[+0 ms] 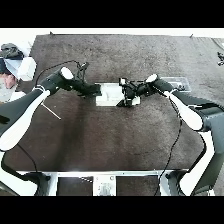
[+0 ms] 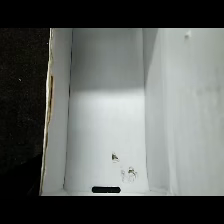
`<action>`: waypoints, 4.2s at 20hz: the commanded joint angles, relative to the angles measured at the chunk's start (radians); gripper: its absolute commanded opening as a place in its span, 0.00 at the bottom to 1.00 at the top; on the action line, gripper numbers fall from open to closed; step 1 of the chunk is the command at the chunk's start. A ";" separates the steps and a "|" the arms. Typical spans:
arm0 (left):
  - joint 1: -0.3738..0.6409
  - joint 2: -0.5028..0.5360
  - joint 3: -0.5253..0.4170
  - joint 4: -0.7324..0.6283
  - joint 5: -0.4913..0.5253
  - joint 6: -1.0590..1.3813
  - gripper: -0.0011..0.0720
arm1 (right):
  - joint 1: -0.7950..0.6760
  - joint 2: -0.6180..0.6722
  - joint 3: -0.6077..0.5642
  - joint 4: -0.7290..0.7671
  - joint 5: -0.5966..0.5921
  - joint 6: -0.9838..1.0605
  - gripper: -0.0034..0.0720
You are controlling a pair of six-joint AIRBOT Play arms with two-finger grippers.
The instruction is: Fold the box and place the chain.
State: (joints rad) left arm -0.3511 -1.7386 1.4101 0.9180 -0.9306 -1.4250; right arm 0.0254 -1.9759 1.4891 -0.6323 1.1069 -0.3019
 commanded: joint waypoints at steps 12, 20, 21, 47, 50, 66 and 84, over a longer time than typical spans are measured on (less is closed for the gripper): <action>-0.043 -0.046 0.043 0.199 0.018 -0.251 0.55 | 0.000 0.001 0.000 0.000 0.000 0.000 0.47; -0.128 -0.187 0.321 0.542 -0.268 -0.521 0.49 | 0.000 0.001 0.000 0.000 0.000 -0.001 0.47; -0.130 -0.193 0.330 0.552 -0.280 -0.534 0.49 | 0.000 0.001 0.000 0.000 0.000 0.000 0.47; -0.167 -0.214 0.340 0.655 -0.237 -0.601 0.56 | 0.000 0.001 0.000 0.000 0.000 -0.001 0.47; -0.166 -0.214 0.362 0.638 -0.275 -0.512 0.56 | 0.000 0.001 0.000 0.000 0.000 0.000 0.47; -0.074 0.018 0.417 0.518 -0.338 0.102 1.00 | 0.000 0.001 0.000 0.000 0.000 -0.001 0.47; 0.238 -0.039 0.106 -0.342 -0.195 1.153 0.83 | 0.000 0.001 0.001 0.000 0.000 -0.001 0.47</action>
State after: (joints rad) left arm -0.1490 -1.7462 1.5318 0.7536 -1.1137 -0.4915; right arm 0.0250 -1.9759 1.4891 -0.6323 1.1069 -0.3027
